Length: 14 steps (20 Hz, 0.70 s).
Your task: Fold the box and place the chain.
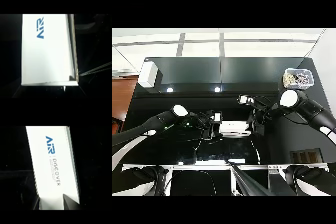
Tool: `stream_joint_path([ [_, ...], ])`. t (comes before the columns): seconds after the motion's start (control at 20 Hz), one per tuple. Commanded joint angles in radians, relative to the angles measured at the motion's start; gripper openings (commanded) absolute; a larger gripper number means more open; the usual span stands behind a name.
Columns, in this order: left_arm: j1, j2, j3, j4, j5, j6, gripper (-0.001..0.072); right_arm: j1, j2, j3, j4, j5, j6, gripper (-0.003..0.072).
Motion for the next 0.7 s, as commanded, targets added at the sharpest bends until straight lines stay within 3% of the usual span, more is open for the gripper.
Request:
stream_joint_path([
  [0.0,0.000,0.000,0.001,0.000,0.001,0.000,0.0465,0.020,-0.002,-0.001,-0.013,-0.008,0.001,0.0277],
  [0.05,0.000,0.000,0.001,0.000,0.001,0.000,0.0465,0.020,-0.002,-0.001,-0.013,-0.013,0.001,0.0277],
  [0.15,0.000,0.000,0.001,0.000,0.001,0.000,0.0465,0.019,-0.002,-0.001,-0.019,-0.021,0.001,0.0395],
  [0.65,0.000,0.000,0.001,0.000,0.001,0.000,0.0465,0.019,0.000,-0.008,-0.035,-0.018,0.002,0.0386],
])
